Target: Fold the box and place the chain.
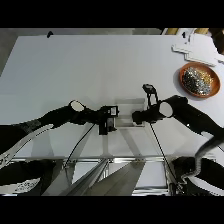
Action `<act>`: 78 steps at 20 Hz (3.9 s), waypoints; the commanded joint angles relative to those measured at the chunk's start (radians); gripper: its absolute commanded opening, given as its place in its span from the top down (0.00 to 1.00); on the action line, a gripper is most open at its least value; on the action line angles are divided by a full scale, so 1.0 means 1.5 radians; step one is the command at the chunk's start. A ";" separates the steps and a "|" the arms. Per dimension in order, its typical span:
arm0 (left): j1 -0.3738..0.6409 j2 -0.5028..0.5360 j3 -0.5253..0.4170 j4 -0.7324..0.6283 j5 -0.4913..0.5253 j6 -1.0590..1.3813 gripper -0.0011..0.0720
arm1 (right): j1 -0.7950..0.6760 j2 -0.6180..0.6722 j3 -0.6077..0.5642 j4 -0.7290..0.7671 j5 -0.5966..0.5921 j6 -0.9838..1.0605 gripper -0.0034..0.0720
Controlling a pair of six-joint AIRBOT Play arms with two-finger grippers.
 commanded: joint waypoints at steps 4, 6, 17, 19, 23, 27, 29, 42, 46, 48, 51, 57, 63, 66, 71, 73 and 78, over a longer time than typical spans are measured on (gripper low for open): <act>0.000 0.000 0.001 0.000 0.000 0.000 0.79 | 0.049 -0.060 0.046 -0.097 0.033 0.092 0.43; 0.000 0.000 0.001 0.000 0.000 0.000 0.79 | 0.050 -0.074 0.048 -0.102 0.040 0.128 0.47; 0.000 0.000 0.001 0.000 0.000 0.000 0.79 | 0.049 -0.076 0.048 -0.108 0.035 0.154 0.93; 0.000 0.000 0.001 0.000 0.000 0.000 0.79 | 0.050 -0.076 0.048 -0.110 0.035 0.152 0.69; 0.000 0.000 0.001 0.000 0.000 0.000 0.79 | 0.049 -0.076 0.048 -0.136 0.047 0.152 0.64; 0.000 0.000 0.001 0.000 0.000 0.000 0.79 | 0.049 -0.076 0.048 -0.159 0.061 0.157 0.64; 0.000 0.000 0.001 0.000 0.000 0.000 0.79 | 0.049 -0.076 0.048 -0.160 0.061 0.157 0.64; 0.000 0.000 0.001 0.000 0.000 0.000 0.79 | 0.049 -0.077 0.048 -0.137 0.073 0.149 0.93; 0.000 0.000 0.001 0.000 0.000 0.000 0.79 | 0.048 -0.009 0.048 -0.153 0.074 0.026 0.60; 0.000 0.000 0.001 0.000 0.000 0.000 0.79 | 0.047 0.053 0.048 -0.155 0.094 -0.066 0.58; 0.000 0.000 0.001 0.000 0.000 0.000 0.79 | 0.027 0.149 0.074 -0.155 0.127 -0.143 0.58; 0.000 0.000 0.001 0.000 0.000 0.000 0.79 | -0.203 0.096 0.329 -0.157 0.169 -0.269 0.60; 0.000 0.000 0.001 0.000 0.001 0.000 0.79 | -0.446 -0.112 0.482 -0.154 0.135 -0.303 0.61; 0.000 0.000 0.001 0.000 0.000 0.000 0.79 | -0.505 -0.194 0.482 -0.155 0.127 -0.322 0.61; 0.000 0.000 0.001 0.000 0.000 0.000 0.79 | -0.544 -0.288 0.482 -0.155 0.073 -0.333 0.64; 0.000 0.000 0.001 0.000 0.000 0.000 0.79 | -0.545 -0.307 0.482 -0.155 0.047 -0.333 0.64; 0.000 0.000 0.001 0.000 0.000 0.000 0.79 | -0.548 -0.342 0.482 -0.155 0.013 -0.319 0.66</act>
